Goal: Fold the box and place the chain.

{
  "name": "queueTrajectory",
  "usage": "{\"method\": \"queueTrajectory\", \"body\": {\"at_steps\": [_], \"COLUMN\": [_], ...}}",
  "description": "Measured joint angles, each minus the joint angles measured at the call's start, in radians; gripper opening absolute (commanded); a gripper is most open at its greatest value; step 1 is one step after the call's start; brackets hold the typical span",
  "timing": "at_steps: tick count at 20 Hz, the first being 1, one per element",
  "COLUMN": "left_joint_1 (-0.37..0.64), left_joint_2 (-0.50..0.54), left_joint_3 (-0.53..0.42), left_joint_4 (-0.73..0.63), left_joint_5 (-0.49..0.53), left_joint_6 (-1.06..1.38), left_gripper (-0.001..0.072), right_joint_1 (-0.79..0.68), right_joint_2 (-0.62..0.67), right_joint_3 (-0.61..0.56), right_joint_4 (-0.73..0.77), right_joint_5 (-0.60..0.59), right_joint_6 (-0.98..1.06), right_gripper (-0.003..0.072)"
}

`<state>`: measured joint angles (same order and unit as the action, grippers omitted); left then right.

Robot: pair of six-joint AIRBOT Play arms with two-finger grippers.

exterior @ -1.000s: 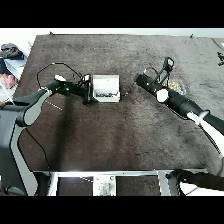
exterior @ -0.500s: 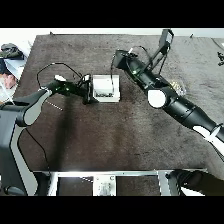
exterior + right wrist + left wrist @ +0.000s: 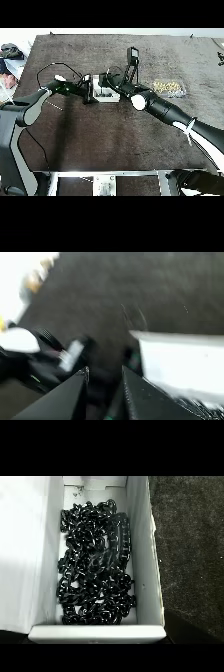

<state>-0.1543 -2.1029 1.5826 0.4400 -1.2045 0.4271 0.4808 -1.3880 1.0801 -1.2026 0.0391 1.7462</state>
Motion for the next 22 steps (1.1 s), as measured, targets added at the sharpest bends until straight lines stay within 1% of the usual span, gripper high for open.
{"method": "queueTrajectory", "body": {"at_steps": [4,6,9,10,12,14,16,22], "left_joint_1": [0.000,0.000,0.000,0.000,0.000,0.000,0.000,0.000], "left_joint_2": [0.000,0.000,0.000,0.000,0.000,0.000,0.000,0.000], "left_joint_3": [0.000,0.000,0.000,0.000,0.000,0.000,0.000,0.000], "left_joint_4": [0.000,0.000,0.000,0.000,0.000,0.000,0.000,0.000], "left_joint_5": [0.000,0.000,0.000,0.000,0.000,0.000,0.000,0.000], "left_joint_6": [0.000,0.000,0.000,0.000,0.000,0.000,0.000,0.000], "left_gripper": [0.0414,0.0414,0.0414,0.0414,0.0414,0.0414,0.0414,0.0414], "right_joint_1": [-0.091,-0.161,-0.286,-0.325,-0.397,-0.456,-0.493,-0.536], "right_joint_2": [0.037,0.076,0.135,0.146,0.153,0.136,0.103,-0.025], "right_joint_3": [-0.050,-0.102,-0.210,-0.245,-0.310,-0.356,-0.375,-0.356], "right_joint_4": [-0.061,-0.086,-0.105,-0.108,-0.112,-0.114,-0.103,-0.061], "right_joint_5": [0.126,0.177,0.216,0.220,0.231,0.209,0.171,0.073], "right_joint_6": [0.000,0.001,0.027,0.039,0.068,0.090,0.100,0.113], "right_gripper": [0.0262,0.0263,0.0264,0.0290,0.0288,0.0289,0.0289,0.0288]}}
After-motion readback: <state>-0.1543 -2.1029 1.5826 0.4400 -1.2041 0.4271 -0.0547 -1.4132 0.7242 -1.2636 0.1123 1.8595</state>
